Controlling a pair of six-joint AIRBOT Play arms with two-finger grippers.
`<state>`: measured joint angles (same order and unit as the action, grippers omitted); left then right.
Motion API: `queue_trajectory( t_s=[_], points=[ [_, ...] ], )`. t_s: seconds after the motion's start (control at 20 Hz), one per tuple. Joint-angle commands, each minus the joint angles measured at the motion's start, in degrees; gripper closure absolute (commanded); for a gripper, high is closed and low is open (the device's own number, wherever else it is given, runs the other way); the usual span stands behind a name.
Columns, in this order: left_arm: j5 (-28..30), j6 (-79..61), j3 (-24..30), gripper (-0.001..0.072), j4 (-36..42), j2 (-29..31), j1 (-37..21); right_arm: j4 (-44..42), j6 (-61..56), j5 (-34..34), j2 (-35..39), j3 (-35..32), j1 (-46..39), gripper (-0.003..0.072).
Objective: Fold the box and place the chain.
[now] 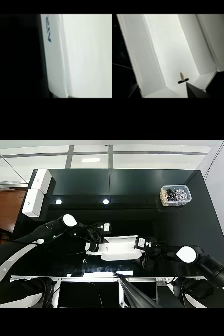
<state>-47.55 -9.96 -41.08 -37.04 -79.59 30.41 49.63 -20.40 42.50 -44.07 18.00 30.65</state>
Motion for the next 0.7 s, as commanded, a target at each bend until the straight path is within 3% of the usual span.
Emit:
queue_trajectory(
  t_s=[0.0,0.2,0.4,0.65],
  points=[
    [-0.13,-0.13,-0.02,0.0677,0.0,-0.02,-0.07,2.12,-1.88,-1.62,-0.07,1.97,0.13,-0.0023],
    [-0.63,-0.13,-0.02,0.0677,0.0,-0.02,-0.07,3.02,-1.9,-2.05,-0.07,3.41,0.13,-0.0023],
    [-0.72,-0.11,-0.02,0.0677,0.0,0.0,-0.07,4.0,-1.9,-8.55,-0.07,3.78,0.11,-0.0023],
    [-0.68,-0.13,-0.02,0.0677,0.0,0.0,-0.07,4.17,-1.84,-7.87,-0.2,3.76,0.11,-0.0024]
  ],
)
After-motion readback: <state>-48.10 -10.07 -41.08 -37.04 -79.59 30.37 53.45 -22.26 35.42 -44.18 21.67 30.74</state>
